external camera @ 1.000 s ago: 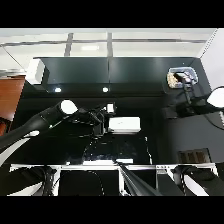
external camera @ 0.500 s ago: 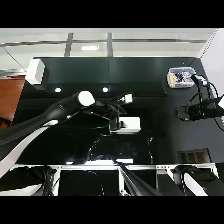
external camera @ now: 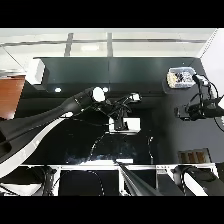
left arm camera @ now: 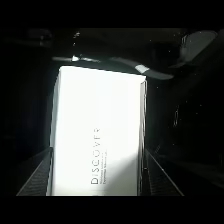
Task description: Fold the box and place the chain.
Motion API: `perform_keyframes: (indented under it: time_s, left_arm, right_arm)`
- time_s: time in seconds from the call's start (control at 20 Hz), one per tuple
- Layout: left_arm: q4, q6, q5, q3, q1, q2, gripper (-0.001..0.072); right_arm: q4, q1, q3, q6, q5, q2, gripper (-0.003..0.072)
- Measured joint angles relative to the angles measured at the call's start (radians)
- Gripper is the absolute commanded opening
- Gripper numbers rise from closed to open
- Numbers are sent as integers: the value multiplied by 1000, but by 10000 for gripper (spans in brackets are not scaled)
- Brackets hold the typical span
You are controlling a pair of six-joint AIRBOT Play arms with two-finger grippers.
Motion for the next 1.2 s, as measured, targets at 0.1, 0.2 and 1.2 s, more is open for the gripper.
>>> perform_keyframes:
  time_s: [0.1, 0.2, 1.2]
  left_arm:
    - [28, -4, -19, 2, -6, -2, 706]
    - [65, -5, -24, 4, -15, -4, 706]
    - [648, -698, -261, 87, 610, 368, 414]
  right_arm:
    - [0, 0, 0, 0, -3, 0, 20]
    - [0, 0, -1, 0, -4, 0, 21]
    - [68, 0, -13, 6, -55, 0, 20]
